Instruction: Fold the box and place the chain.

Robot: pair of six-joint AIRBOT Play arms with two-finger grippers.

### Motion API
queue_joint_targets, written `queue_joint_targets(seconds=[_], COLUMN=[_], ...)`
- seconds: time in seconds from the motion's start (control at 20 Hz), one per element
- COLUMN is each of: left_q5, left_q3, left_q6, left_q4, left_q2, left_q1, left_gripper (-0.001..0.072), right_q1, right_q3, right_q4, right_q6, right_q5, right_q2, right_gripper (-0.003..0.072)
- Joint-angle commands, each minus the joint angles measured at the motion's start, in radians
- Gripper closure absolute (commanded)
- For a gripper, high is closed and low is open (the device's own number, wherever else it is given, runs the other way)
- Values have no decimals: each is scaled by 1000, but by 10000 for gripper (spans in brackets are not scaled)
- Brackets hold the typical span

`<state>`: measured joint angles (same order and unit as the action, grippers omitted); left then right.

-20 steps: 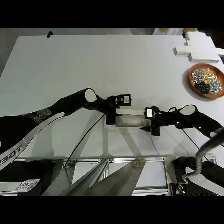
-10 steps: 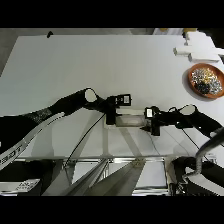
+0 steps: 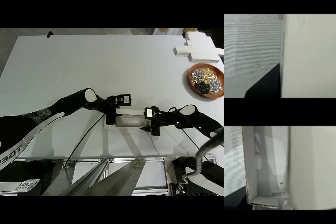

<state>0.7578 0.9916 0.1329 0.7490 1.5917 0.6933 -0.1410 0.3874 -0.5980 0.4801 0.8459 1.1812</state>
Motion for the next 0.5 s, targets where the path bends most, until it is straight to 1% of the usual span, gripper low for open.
queue_joint_targets(seconds=[0.0, 0.05, 0.1, 0.15, 0.25, 0.3, 0.45], left_q5=[28, 27, 27, 29, 42, 56, 134], left_q3=[0, 0, 0, 0, 0, 0, 0], left_q6=[-2, -2, -2, -2, 0, 10, 15], left_q4=[1, 6, 13, 16, 25, 33, 47], left_q2=[-13, -25, -42, -60, -101, -120, -172], left_q1=[-1, -3, -5, -10, -26, -35, -73], left_gripper=[587, 477, 341, 235, 69, 13, 14], right_q1=[-1, -1, -1, -1, -1, -1, -1], right_q3=[-1, -1, -1, -1, -1, -1, -1], right_q4=[0, 0, 0, 0, 0, 0, 0], right_q6=[0, 0, 0, 0, 0, 0, 0], right_q5=[1, 1, 2, 2, 2, 2, 2], right_q2=[0, 0, 0, 0, 0, 0, 0], right_gripper=[350, 350, 350, 350, 350, 350, 350])
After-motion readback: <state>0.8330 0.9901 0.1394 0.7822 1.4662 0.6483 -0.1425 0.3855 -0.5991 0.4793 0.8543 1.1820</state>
